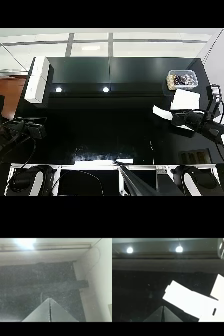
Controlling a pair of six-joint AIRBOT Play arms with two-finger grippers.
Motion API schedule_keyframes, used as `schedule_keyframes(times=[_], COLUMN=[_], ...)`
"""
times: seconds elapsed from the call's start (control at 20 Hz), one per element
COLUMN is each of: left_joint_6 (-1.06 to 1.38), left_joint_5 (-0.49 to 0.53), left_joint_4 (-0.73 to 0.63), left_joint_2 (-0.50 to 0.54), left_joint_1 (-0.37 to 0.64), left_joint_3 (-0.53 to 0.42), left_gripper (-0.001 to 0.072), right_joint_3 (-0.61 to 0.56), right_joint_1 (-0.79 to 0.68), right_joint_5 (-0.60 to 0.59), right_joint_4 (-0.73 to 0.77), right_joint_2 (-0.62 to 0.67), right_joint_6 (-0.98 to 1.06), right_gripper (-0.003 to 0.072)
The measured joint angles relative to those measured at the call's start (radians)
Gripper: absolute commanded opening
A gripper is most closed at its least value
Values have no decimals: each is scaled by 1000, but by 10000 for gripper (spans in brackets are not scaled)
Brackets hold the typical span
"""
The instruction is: Fold the box and place the chain.
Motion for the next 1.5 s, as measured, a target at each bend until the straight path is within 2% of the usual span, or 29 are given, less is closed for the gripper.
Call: schedule_keyframes(times=[0.85,1.05,1.1,1.15,1.2,1.35,1.5], left_joint_6=[0,-2,-3,-3,-3,-8,-12], left_joint_5=[2,45,66,84,112,195,242], left_joint_4=[-6,-19,-22,-22,-23,-34,-42], left_joint_2=[0,0,0,-1,-2,-14,-35], left_joint_1=[0,0,0,0,0,-1,-1], left_joint_3=[0,0,0,0,0,0,0], left_gripper=[33,33,39,314,706,708,708], right_joint_3=[0,0,0,0,0,5,69], right_joint_1=[0,0,0,0,0,-17,-144], right_joint_5=[0,-2,-8,-26,-49,-150,-162], right_joint_4=[0,40,55,69,76,35,-158], right_joint_2=[0,0,0,0,0,-7,-61], right_joint_6=[0,0,0,2,12,111,327], right_gripper=[36,39,314,717,704,704,704])
